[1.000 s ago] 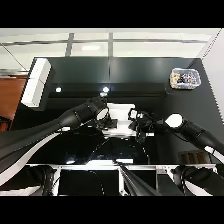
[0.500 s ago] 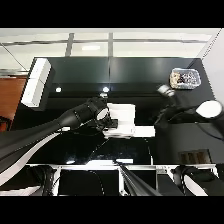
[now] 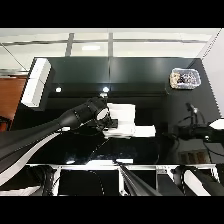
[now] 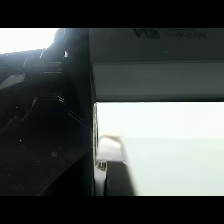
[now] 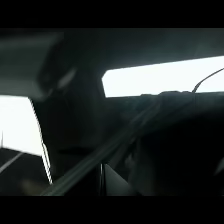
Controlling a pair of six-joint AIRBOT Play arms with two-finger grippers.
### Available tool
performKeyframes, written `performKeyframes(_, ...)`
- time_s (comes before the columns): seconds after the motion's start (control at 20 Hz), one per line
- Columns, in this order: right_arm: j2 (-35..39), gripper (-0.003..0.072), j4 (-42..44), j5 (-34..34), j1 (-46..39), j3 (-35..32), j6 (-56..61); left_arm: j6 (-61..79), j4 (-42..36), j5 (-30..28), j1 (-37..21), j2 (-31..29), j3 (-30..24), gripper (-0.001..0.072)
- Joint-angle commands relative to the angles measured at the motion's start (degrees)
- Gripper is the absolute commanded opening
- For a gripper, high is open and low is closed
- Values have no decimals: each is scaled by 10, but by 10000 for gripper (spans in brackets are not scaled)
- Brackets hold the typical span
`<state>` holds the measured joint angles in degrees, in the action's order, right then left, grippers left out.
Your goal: Fold the box and place the chain.
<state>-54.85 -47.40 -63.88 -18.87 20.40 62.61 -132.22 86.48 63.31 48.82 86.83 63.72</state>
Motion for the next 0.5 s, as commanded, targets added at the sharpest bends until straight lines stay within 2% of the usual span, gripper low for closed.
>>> performKeyframes(0.0,-61,17,77,-17,39,-30,-32,0,0,0,0,0,0,26)
performKeyframes(0.15,-98,17,197,-1,87,-27,-110,0,0,0,0,0,0,26)
performKeyframes(0.3,-113,18,218,-1,128,1,-137,0,0,0,0,0,0,26)
performKeyframes(0.45,-113,18,219,-33,153,36,-171,0,0,0,0,0,0,26)
